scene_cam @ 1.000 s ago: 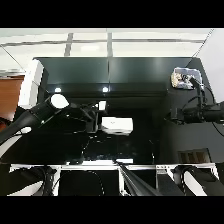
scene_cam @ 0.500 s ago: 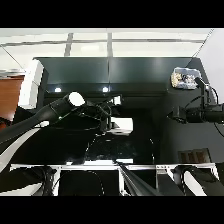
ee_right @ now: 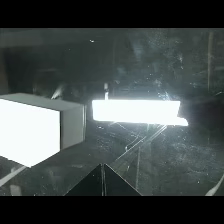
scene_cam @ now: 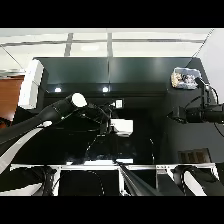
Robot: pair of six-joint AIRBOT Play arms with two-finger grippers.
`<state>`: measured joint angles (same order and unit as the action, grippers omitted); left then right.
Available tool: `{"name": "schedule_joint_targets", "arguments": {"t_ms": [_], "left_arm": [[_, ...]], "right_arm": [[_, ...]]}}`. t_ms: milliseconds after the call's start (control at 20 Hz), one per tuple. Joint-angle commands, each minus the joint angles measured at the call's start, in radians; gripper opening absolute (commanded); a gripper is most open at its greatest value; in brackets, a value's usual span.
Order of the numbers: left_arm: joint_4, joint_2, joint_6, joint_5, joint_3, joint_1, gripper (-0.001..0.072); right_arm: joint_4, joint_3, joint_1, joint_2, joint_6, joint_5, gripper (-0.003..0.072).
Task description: Fold the box and place the chain.
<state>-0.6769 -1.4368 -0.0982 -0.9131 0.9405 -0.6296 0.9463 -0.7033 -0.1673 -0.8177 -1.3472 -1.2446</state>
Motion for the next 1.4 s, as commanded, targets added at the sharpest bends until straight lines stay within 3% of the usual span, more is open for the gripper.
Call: {"name": "schedule_joint_targets", "arguments": {"t_ms": [0, 150, 400, 500, 600, 750, 900, 1050, 1350], "left_arm": [[-0.067, -0.001, 0.001, 0.016, 0.001, -0.029, 0.071], [-0.179, -0.001, 0.021, 0.048, 0.001, -0.074, 0.071], [-0.194, -0.036, -0.101, 0.205, 0.001, -0.146, 0.0688], [-0.238, -0.026, -0.157, 0.158, 0.001, -0.151, 0.0437], [-0.371, 0.013, -0.318, 0.103, 0.004, -0.143, 0.0303], [-0.603, 0.112, -0.632, -0.006, 0.004, -0.066, 0.0283], [-0.827, 0.206, -0.935, -0.206, 0.004, 0.113, 0.0286], [-0.965, 0.252, -1.183, -0.395, 0.003, 0.383, 0.0288], [-0.957, 0.294, -1.327, -0.497, -0.034, 0.996, 0.0288]], "right_arm": [[0.0, 0.0, 0.0, 0.001, 0.0, 0.0, 0.0014], [0.0, 0.0, 0.0, 0.001, 0.0, 0.0, 0.0013], [0.0, 0.0, 0.0, 0.001, 0.0, 0.011, 0.0014], [0.0, 0.0, 0.0, 0.001, 0.0, 0.012, 0.0013], [0.0, 0.0, 0.0, 0.001, 0.0, 0.011, 0.0014], [0.0, 0.0, 0.0, 0.001, 0.001, 0.012, 0.0013], [0.001, 0.0, 0.0, 0.001, 0.012, 0.016, 0.0013], [0.0, 0.0, 0.0, 0.001, 0.016, 0.015, 0.0013], [0.0, 0.0, 0.029, 0.0, 0.016, 0.027, 0.0013]]}}
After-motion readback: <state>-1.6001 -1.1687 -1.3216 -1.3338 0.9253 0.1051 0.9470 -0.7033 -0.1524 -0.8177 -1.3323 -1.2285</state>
